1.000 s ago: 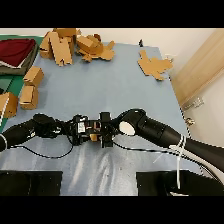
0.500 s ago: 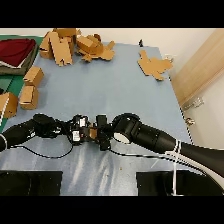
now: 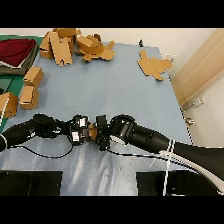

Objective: Fold the box.

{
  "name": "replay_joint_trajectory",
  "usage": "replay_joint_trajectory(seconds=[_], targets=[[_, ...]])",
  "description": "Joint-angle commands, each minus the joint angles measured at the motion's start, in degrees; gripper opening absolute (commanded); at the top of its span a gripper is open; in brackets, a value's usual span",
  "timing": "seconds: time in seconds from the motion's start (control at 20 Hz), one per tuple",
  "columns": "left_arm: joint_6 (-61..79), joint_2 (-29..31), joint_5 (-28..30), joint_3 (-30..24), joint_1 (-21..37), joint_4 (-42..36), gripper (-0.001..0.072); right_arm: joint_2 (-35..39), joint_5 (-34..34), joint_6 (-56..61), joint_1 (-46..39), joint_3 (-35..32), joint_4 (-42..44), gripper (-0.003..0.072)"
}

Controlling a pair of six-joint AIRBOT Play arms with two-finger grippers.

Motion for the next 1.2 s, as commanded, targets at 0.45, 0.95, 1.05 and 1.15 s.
replay_joint_trajectory(seconds=[0.45, 0.95, 1.05, 1.15], targets=[[0.02, 0.02, -0.02, -0.02, 0.00, 0.02, 0.0522, 1.99, 0.02, 1.51, 1.33, 0.04, -3.85, 0.0156], [0.02, 0.02, -0.07, -0.02, 0.00, 0.02, 0.0522, 4.07, 0.52, 1.51, 1.40, 0.13, -4.85, 0.0079], [0.02, 0.02, -0.04, -0.02, 0.00, 0.02, 0.0522, 4.00, 0.48, 1.51, 1.40, 0.13, -4.68, 0.0079], [0.02, 0.02, -0.04, -0.02, 0.00, 0.02, 0.0522, 3.67, 0.42, 1.53, 1.40, 0.11, -4.44, 0.0079]])
